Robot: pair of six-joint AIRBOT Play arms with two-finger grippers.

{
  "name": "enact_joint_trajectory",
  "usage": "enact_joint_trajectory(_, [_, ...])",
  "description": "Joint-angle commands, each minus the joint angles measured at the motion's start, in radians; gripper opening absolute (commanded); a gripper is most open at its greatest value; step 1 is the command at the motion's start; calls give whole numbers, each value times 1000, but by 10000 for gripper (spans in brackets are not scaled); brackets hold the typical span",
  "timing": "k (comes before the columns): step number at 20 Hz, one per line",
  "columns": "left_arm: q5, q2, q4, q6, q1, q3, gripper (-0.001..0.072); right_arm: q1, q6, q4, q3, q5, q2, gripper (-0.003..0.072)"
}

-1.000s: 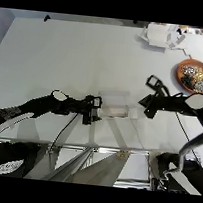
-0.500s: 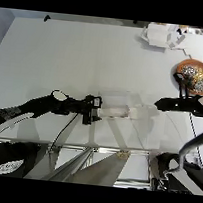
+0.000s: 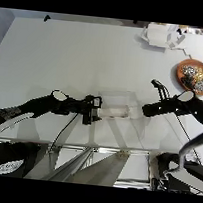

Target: Fold the box and place the chain.

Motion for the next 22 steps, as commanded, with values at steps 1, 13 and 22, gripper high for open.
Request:
enact_joint_trajectory(1, [0, 0, 0, 0, 0, 0, 138, 21, -57, 109, 1, 47, -17, 16])
enact_joint_trajectory(13, [0, 0, 0, 0, 0, 0, 138, 21, -43, 179, 1, 120, 114, 283])
enact_joint_trajectory(22, [0, 0, 0, 0, 0, 0, 138, 221, 188, 60, 20, -111, 114, 615])
